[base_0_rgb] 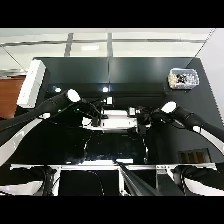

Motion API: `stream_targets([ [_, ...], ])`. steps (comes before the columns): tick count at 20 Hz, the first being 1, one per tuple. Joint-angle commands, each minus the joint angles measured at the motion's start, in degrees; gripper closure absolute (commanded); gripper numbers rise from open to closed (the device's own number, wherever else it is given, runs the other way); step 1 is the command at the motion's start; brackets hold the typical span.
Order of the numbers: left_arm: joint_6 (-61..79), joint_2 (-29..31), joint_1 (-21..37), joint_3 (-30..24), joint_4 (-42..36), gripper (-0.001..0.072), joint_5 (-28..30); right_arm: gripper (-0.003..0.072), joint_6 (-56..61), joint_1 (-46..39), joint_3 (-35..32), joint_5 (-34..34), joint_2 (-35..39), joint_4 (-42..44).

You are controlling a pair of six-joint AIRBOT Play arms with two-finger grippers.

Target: Fold the box and place the chain.

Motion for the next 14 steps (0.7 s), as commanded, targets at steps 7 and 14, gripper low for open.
stream_targets([
  [7, -0.04, -0.04, -0.04, 0.07, 0.0, 0.0685, 0.13, -0.0016, 2.45, 0.59, 0.35, -1.38, -0.63, -2.89],
  [14, -0.04, -0.04, -0.04, 0.07, 0.0, 0.0685, 0.13, -0.0015, 2.54, 0.59, 0.35, -1.42, -0.61, -2.86],
])
